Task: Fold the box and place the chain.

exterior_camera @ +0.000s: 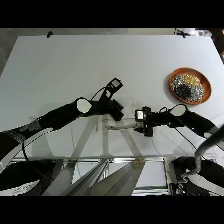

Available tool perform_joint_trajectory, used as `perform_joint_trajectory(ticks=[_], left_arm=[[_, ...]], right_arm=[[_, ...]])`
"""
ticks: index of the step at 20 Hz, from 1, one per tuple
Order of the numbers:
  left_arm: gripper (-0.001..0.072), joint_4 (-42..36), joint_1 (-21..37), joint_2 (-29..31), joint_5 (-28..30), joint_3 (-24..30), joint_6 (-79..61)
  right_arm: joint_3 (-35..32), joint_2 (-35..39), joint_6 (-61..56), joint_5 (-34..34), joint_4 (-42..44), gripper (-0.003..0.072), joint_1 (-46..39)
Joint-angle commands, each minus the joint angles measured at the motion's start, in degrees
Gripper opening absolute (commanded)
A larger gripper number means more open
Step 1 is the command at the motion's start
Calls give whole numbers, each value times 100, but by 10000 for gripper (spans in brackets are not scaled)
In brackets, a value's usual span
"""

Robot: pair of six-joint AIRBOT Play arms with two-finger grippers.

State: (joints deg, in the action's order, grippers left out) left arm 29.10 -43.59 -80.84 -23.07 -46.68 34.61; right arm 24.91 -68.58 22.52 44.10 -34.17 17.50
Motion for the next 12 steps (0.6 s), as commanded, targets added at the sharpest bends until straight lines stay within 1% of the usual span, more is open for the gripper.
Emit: perform_joint_trajectory(ticks=[1,4,6,7,9,10,11,12], left_arm=[[5,7,4,-59,-164,2,33],[14,140,26,232,-219,2,-7],[14,498,118,568,-474,2,-4],[15,669,199,752,-713,2,-4],[16,1064,422,1191,-1386,2,-4],[38,1327,555,1434,-1788,2,-4],[72,1578,682,1650,-2194,2,-4],[152,1845,807,1864,-2664,2,-2]], right_arm=[[-2,0,2,4,-11,411,0],[-2,0,4,4,-11,411,0],[-2,0,4,4,-11,411,0],[-2,0,4,4,-11,411,0],[-2,0,4,4,-9,411,0],[-2,0,4,2,-11,411,0],[-2,0,4,4,-11,411,0],[-2,0,4,4,-11,411,0]])
